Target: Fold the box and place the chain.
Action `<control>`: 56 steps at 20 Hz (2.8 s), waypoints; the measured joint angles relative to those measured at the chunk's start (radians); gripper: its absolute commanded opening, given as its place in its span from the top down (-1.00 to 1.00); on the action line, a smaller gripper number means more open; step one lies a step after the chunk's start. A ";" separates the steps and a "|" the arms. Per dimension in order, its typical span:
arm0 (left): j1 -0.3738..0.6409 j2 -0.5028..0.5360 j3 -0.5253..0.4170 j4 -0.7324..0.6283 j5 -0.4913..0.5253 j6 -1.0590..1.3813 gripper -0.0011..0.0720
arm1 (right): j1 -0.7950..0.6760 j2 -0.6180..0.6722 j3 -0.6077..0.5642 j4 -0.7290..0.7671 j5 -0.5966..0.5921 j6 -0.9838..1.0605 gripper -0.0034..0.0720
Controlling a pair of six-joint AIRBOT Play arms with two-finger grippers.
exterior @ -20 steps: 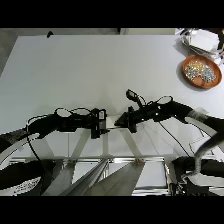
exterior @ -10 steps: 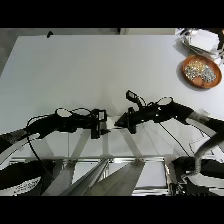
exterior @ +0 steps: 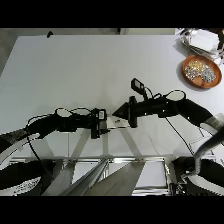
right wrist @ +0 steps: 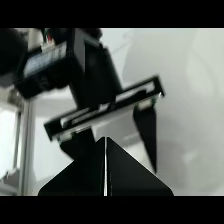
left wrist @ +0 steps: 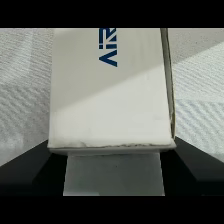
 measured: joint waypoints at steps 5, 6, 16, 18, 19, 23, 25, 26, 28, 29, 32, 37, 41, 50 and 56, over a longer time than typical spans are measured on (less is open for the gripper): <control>0.000 0.000 0.000 0.000 0.000 0.002 0.59 | -0.001 0.097 0.136 -0.355 -0.046 0.449 0.88; 0.000 0.000 0.000 0.000 0.000 0.002 0.59 | -0.001 0.119 0.164 -0.489 -0.045 0.599 0.88; 0.000 0.000 0.000 0.000 0.000 0.002 0.60 | -0.002 0.224 0.238 -1.388 0.415 1.428 0.88; 0.000 0.000 0.000 -0.008 0.000 0.002 0.60 | -0.002 0.227 0.240 -1.410 0.433 1.484 0.88; 0.000 0.000 0.000 -0.012 0.000 0.002 0.60 | -0.002 0.227 0.240 -1.414 0.432 1.505 0.88; 0.000 0.004 0.000 -0.023 -0.006 -0.018 0.96 | -0.002 0.228 0.241 -1.405 0.385 1.550 0.88; 0.007 0.018 0.000 -0.026 -0.003 -0.023 0.96 | -0.002 0.228 0.241 -1.401 0.369 1.560 0.88; 0.014 0.030 0.000 -0.029 0.006 -0.030 0.96 | -0.002 0.228 0.241 -1.401 0.364 1.562 0.88; 0.037 0.068 0.000 -0.029 0.032 -0.056 0.96 | -0.002 0.228 0.241 -1.398 0.356 1.565 0.88; 0.056 0.095 -0.001 -0.030 0.053 -0.079 0.96 | -0.002 0.228 0.241 -1.397 0.355 1.567 0.88; 0.134 0.194 -0.001 -0.010 0.109 -0.179 0.96 | -0.002 0.228 0.241 -1.395 0.350 1.571 0.88; 0.326 0.371 -0.001 0.186 0.220 -0.505 0.96 | -0.002 0.228 0.241 -1.386 0.347 1.571 0.88; 0.519 0.467 -0.001 0.417 0.265 -0.811 0.96 | -0.002 0.228 0.241 -1.361 0.345 1.571 0.62; 0.831 0.476 -0.001 0.933 0.195 -1.315 0.96 | -0.002 0.228 0.241 -1.346 0.323 1.571 0.57; 0.874 0.402 -0.001 1.036 0.093 -1.405 0.81 | -0.002 0.228 0.241 -1.345 0.288 1.571 0.57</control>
